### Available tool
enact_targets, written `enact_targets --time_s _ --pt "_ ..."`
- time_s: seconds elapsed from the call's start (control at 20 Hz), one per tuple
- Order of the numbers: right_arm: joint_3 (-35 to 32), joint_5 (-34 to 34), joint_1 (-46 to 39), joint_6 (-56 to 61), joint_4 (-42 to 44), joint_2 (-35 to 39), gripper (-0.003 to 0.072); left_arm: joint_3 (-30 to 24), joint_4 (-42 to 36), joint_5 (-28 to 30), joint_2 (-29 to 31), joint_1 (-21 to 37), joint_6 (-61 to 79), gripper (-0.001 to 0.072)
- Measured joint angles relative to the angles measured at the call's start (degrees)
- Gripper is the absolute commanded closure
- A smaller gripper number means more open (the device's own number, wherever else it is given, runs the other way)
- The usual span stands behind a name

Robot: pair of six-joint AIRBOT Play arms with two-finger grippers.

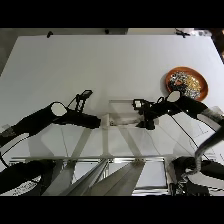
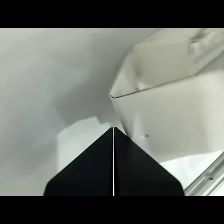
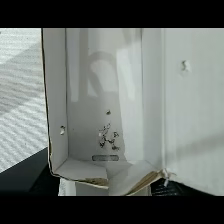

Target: Fold the box and place the chain.

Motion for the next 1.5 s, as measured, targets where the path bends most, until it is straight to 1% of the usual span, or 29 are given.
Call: enact_targets --time_s 0.15,0.2,0.85,0.9,0.95,1.0,1.5 --pt "0.0 0.0 0.0 0.0 0.0 0.0 0.0353 0.0 -1.8 0.0 0.4 -0.4 1.5 0.0696" --pt "0.0 0.0 0.0 0.0 0.0 0.0 0.0353 0.0 -2.3 0.1 0.4 -0.5 1.9 0.0670" --pt "0.0 0.1 0.0 0.0 0.0 0.0 0.0353 0.1 -8.7 1.6 2.6 -1.7 3.2 0.0664" --pt "0.0 0.1 0.0 0.0 0.0 0.0 0.0353 0.1 -9.0 1.9 2.6 -1.8 3.3 0.0594" --pt "0.0 0.1 0.0 0.0 -0.1 0.0 0.0353 0.1 -9.3 2.1 2.6 -1.9 3.3 0.0476" --pt "0.0 0.1 0.0 0.0 -0.1 0.0 0.0353 0.1 -9.6 2.4 2.6 -2.0 3.3 0.0434" --pt "0.0 0.1 0.0 0.0 0.0 0.0 0.0353 0.1 -10.1 2.5 3.6 -1.9 4.2 0.0432"
